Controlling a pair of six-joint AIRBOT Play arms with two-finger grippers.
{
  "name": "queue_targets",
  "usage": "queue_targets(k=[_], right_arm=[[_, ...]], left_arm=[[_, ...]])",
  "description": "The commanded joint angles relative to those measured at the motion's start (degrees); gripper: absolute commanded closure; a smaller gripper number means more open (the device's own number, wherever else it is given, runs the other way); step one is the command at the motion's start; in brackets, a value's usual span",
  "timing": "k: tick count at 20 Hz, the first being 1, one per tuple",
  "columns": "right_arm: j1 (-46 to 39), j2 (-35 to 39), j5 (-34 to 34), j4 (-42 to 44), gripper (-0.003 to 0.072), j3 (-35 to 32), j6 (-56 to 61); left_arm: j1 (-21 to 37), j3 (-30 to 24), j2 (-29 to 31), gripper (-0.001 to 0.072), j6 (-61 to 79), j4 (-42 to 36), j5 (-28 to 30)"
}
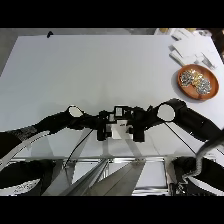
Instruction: Fold the box and place the chain.
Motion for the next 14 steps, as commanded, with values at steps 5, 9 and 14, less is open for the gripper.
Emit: queue_targets(k=[5,9,14], right_arm=[[0.8,-0.1,-1.9,-2.3,0.0395,0.0,0.0],[0.7,-0.1,-3.3,-3.6,0.0395,0.0,2.0],[0.7,0.0,-3.7,-3.6,0.0448,0.0,2.4]], left_arm=[[0.0,0.0,0.0,0.0574,0.0,0.0,0.0],[0.0,0.0,0.0,0.0574,0.0,0.0,0.0],[0.0,0.0,0.0,0.0574,0.0,0.0,0.0]])
